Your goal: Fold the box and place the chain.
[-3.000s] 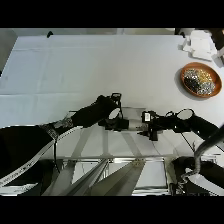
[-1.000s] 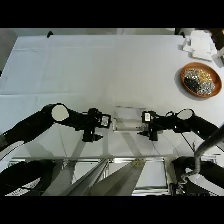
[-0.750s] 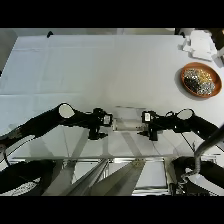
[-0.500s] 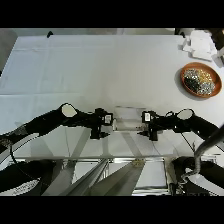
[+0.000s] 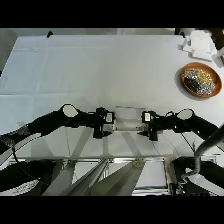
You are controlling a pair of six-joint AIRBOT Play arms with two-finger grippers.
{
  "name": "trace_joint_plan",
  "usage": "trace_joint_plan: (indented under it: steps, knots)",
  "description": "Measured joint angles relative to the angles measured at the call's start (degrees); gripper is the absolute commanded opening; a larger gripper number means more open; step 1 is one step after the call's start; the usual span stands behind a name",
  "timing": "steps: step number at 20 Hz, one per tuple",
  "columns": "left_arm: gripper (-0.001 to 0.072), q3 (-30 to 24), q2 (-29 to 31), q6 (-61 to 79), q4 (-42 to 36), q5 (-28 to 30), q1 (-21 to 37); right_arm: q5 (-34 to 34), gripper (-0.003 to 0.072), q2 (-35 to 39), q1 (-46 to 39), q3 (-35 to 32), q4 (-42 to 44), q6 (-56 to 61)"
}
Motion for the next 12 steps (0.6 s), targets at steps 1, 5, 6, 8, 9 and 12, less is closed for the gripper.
trace_joint_plan:
  steps: [1, 5, 6, 8, 9, 12]
  knots:
    - [0.0702, 0.0, -0.17, -0.02, -0.2, 0.39, -0.13, 0.0, 0.0414, 0.0, 0.0, 0.0, 0.0, 0.0]
    - [0.0702, 0.0, -1.07, -0.04, -0.52, 0.63, -0.76, 0.0, 0.0414, 0.0, 0.0, 0.0, 0.0, 0.02]
    - [0.0702, 0.02, -1.36, -0.04, -0.57, 0.68, -1.05, 0.0, 0.0414, 0.0, 0.0, 0.0, 0.0, 0.02]
    - [0.0701, 0.02, -2.03, -0.02, -0.68, 0.94, -1.66, 0.0, 0.0414, 0.0, 0.0, 0.0, -0.02, 0.0]
    - [0.0701, 0.02, -2.4, -0.02, -0.92, 1.05, -1.9, 0.04, 0.0414, 0.0, 0.0, 0.0, -0.04, -0.02]
    - [0.0701, 0.0, -3.41, 0.04, -2.84, 1.18, -2.34, 0.07, 0.0414, 0.02, 0.0, 0.02, -0.09, -0.04]
